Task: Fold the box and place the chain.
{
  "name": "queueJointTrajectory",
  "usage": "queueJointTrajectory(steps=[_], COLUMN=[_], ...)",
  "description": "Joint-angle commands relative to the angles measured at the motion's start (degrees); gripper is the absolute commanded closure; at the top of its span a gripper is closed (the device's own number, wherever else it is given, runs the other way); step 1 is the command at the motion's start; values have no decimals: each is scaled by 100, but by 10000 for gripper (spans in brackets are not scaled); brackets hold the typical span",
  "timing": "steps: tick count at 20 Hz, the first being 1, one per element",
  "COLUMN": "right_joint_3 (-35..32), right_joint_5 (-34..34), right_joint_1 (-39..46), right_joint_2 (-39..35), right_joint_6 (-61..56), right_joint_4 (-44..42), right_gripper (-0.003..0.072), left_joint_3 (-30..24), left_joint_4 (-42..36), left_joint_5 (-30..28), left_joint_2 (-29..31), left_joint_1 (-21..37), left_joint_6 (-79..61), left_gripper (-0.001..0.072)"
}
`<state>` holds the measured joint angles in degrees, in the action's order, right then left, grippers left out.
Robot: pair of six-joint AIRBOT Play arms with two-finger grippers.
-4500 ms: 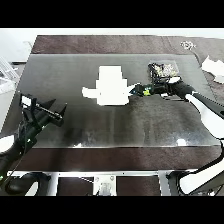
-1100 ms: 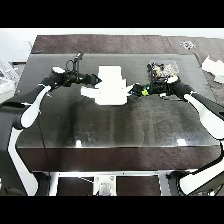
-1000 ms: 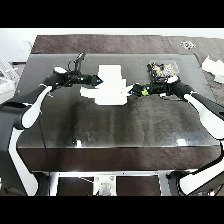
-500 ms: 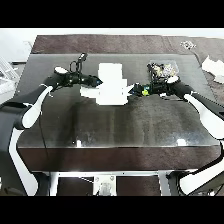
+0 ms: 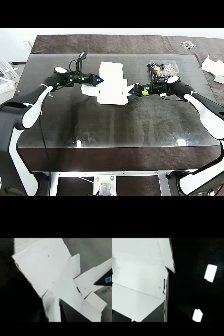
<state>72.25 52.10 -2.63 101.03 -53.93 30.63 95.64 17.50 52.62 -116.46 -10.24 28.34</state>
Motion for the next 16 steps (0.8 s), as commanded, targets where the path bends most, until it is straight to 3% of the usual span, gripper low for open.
queueJointTrajectory(steps=[1,10,13,14,16], right_joint_3=[7,7,7,7,7], right_joint_5=[2,7,2,0,0], right_joint_1=[-2,-2,-2,-2,-2], right_joint_2=[2,2,2,2,2], right_joint_6=[0,0,24,33,46], right_joint_4=[0,2,7,7,4], right_gripper=[674,674,675,675,674], left_joint_3=[7,2,7,7,7], left_joint_4=[-35,15,-46,-48,-44], left_joint_5=[-11,76,37,55,70], left_joint_2=[-4,-142,-177,-177,-177], left_joint_1=[-2,-2,0,0,0], left_joint_6=[-72,-118,-188,-192,-208], left_gripper=[449,455,484,538,565])
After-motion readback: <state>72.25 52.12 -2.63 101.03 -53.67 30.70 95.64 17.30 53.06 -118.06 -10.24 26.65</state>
